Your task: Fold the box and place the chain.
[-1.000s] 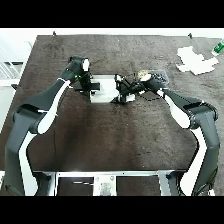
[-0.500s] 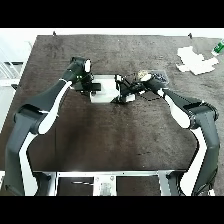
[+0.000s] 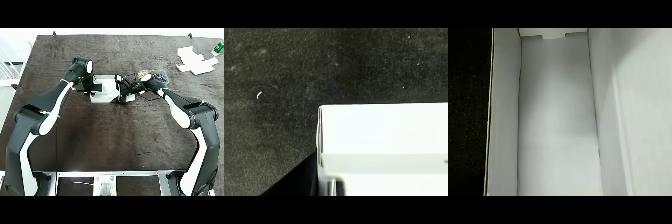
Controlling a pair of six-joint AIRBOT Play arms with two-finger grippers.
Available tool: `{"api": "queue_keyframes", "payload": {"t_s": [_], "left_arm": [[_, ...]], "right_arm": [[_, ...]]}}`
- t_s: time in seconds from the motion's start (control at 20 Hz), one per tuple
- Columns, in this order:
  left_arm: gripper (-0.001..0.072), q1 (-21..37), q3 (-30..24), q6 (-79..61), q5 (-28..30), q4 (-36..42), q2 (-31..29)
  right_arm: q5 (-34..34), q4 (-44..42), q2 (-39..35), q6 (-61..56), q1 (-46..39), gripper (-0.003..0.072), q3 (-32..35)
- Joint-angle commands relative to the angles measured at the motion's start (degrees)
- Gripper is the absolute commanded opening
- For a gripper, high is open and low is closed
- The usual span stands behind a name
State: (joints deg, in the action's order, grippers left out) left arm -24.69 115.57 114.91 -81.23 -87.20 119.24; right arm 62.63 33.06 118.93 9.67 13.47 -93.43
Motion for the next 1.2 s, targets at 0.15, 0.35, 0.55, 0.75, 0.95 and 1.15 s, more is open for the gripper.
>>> {"api": "queue_keyframes", "payload": {"t_s": [0.15,0.35,0.55,0.75,0.95,1.15], "left_arm": [[0.0085,0.0,-0.2,0.8,-2.2,-0.7,1.0],[0.0060,0.0,-0.2,0.7,-1.9,-0.9,1.0],[0.0230,0.0,0.4,0.4,-1.8,-0.6,1.0],[0.0313,0.1,2.0,-1.4,-1.9,0.2,0.5],[0.0577,0.3,2.0,-3.0,-2.3,0.3,-1.0],[0.0585,0.3,2.1,-4.0,-4.4,-0.9,-3.6]], "right_arm": [[0.0,0.0,0.0,0.0,0.0,0.0567,0.0],[0.0,0.0,0.0,0.0,0.0,0.0568,0.0],[0.0,0.0,0.0,0.0,0.0,0.0568,0.0],[0.0,0.0,0.0,0.0,0.0,0.0567,0.0],[0.0,0.0,0.0,0.0,0.0,0.0567,0.0],[0.0,0.0,0.0,0.0,0.0,0.0567,0.0]]}}
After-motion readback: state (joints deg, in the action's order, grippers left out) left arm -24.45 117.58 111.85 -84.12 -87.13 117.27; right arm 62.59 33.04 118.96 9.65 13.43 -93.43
